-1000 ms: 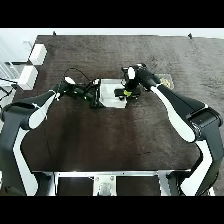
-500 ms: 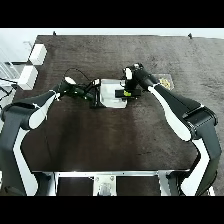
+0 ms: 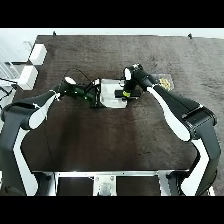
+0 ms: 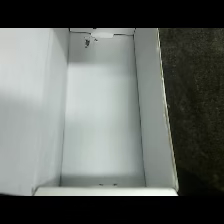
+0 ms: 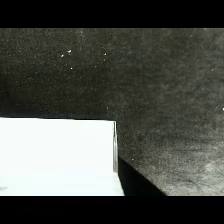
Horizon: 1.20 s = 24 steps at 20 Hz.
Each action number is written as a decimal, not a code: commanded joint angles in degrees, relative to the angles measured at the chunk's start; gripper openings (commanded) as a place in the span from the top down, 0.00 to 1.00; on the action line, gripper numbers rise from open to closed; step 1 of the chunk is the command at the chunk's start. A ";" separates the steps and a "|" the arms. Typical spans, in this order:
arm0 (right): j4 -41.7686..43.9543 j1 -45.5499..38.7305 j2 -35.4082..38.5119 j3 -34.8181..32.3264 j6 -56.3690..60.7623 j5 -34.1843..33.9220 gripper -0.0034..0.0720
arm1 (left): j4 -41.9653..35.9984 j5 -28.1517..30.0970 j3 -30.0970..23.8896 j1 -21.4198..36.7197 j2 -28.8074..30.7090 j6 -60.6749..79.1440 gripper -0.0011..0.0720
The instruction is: Fold the box and place the chain.
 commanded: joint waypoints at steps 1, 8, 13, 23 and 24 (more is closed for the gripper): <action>0.44 -0.04 0.28 0.52 0.33 -0.15 0.22 | 0.04 -0.02 0.07 0.02 0.00 0.00 0.74; 0.15 -0.07 4.46 0.79 -1.70 -0.15 0.18 | 0.04 -0.04 0.07 0.02 0.00 0.00 0.74; 0.00 -0.22 12.28 0.79 -9.88 -0.13 0.18 | 0.04 -0.04 0.07 0.02 0.00 0.00 0.74; -18.25 -13.57 21.68 -3.93 -22.03 -8.79 0.18 | 0.04 -0.04 0.07 0.02 0.00 0.00 0.74; -15.32 -16.02 21.68 -6.36 -22.38 -12.11 0.18 | 0.04 -0.04 0.07 0.02 0.00 0.00 0.74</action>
